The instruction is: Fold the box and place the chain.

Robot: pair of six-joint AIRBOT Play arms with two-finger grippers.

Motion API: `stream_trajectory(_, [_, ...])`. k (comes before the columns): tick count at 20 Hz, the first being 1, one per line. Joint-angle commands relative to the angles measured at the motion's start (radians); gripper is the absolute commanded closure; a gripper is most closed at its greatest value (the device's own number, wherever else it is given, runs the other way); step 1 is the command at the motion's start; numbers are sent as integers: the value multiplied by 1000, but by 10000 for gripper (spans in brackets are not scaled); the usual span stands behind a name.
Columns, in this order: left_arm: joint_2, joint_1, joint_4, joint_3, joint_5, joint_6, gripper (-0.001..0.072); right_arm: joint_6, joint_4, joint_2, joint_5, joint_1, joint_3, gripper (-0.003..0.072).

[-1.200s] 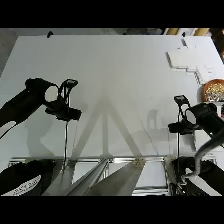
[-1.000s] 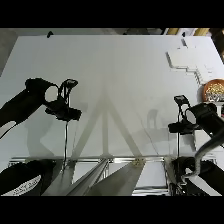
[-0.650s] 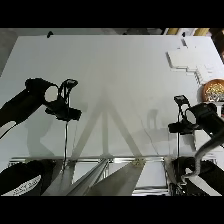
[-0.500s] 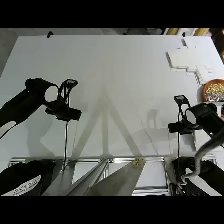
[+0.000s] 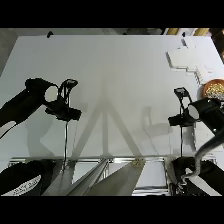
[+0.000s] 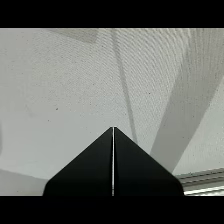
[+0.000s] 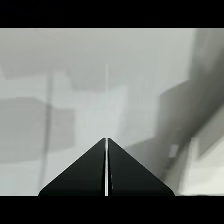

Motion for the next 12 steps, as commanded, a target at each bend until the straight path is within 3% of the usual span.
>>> stream_trajectory(1, [0,1,0,0,0,0,699,-113,-285,29,108,0,96,670])
stream_trajectory(4, [1,1,0,0,0,0,699,-165,-477,37,125,-80,96,669])
stream_trajectory(8, [0,1,0,0,0,0,699,-188,-434,37,25,-441,96,669])
stream_trajectory(9, [0,1,0,0,0,0,699,-219,-404,37,-16,-542,96,639])
stream_trajectory(12, [1,1,0,0,0,0,699,-374,-236,37,-145,-830,96,245])
